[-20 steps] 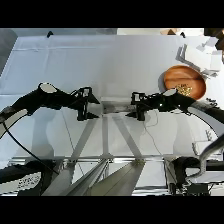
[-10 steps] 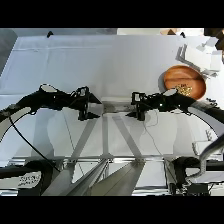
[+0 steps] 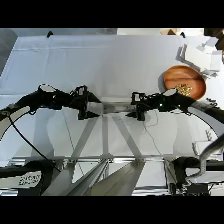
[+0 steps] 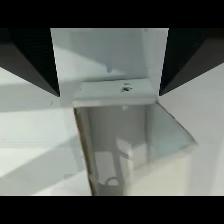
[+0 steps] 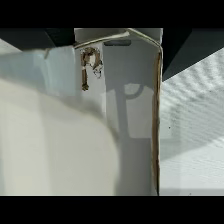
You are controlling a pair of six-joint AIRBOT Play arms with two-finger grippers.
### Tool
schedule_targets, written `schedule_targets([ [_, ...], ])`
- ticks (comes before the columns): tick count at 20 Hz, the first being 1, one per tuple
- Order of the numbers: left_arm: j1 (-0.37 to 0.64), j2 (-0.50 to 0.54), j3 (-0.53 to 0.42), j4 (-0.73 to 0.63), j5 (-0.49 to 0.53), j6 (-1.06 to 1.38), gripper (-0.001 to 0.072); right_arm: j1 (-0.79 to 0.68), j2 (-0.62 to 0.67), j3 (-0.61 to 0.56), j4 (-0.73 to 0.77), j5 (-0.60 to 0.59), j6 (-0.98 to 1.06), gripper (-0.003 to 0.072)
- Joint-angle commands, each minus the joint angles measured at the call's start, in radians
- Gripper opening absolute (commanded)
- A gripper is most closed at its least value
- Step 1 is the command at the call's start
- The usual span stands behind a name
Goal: Fold the box and place the chain.
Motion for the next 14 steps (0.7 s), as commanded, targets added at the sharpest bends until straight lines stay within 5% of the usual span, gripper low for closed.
schedule_targets([
  [1,0.009,0.005,0.000,0.002,0.000,0.001,0.0703,0.000,0.000,0.001,0.000,-0.002,0.000,0.0398],
  [14,-0.004,-0.026,0.000,-0.017,0.018,0.039,0.0704,0.000,0.000,0.001,0.000,-0.002,0.000,0.0398],
])
